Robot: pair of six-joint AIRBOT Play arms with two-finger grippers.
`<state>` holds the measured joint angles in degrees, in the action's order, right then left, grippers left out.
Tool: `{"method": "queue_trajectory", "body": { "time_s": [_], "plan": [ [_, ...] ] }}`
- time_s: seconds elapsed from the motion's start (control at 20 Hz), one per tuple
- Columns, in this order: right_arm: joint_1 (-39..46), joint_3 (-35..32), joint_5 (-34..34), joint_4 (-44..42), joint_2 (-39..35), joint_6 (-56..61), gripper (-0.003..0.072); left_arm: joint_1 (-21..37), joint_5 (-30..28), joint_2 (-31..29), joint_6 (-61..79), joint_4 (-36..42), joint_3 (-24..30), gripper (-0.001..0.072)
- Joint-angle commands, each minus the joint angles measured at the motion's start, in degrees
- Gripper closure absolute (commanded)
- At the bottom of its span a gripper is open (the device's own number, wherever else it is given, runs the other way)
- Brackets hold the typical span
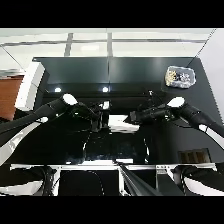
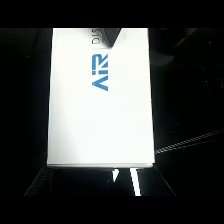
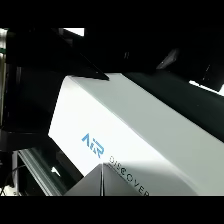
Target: Fold the box and place the chain.
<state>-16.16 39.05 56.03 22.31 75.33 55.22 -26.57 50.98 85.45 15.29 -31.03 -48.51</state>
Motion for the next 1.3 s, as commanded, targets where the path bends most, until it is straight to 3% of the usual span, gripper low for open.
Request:
{"method": "queue_trajectory", "body": {
  "time_s": [0.0, 0.4, 0.7, 0.75, 0.8, 0.85, 1.05, 1.25],
  "plan": [
    [-0.04, -0.09, -0.98, 4.92, 0.96, 1.64, 0.067, 0.02, 0.02, 0.04, -0.07, 0.04, -0.02, 0.0308],
    [0.04, 0.17, 0.76, 4.33, 0.83, 1.51, 0.067, 0.04, 0.02, 0.02, -0.07, 0.22, -0.02, 0.0308],
    [7.72, 8.79, 16.74, 7.32, -6.01, 0.55, 0.067, 0.57, 0.09, -0.28, -0.87, 0.37, -0.02, 0.0308],
    [10.82, 10.21, 19.02, 8.68, -8.68, 0.96, 0.067, 0.92, 0.2, -0.76, -2.78, -0.07, -0.02, 0.0295],
    [13.81, 10.91, 20.35, 10.16, -11.41, 1.44, 0.067, 1.42, 0.39, -1.42, -4.55, -0.72, -0.02, 0.019],
    [17.05, 10.95, 21.18, 11.5, -14.23, 1.62, 0.067, 1.92, 0.76, -2.12, -5.97, -1.97, -0.02, -0.0011],
    [27.21, 10.93, 24.79, 19.85, -22.29, 2.82, 0.067, 3.26, 5.03, -7.76, -11.08, -6.86, -0.37, -0.0011],
    [29.07, 10.43, 21.44, 21.05, -22.8, 3.13, 0.067, -1.49, 4.55, -8.37, -18.23, -5.81, -5.88, -0.0009]
  ]
}}
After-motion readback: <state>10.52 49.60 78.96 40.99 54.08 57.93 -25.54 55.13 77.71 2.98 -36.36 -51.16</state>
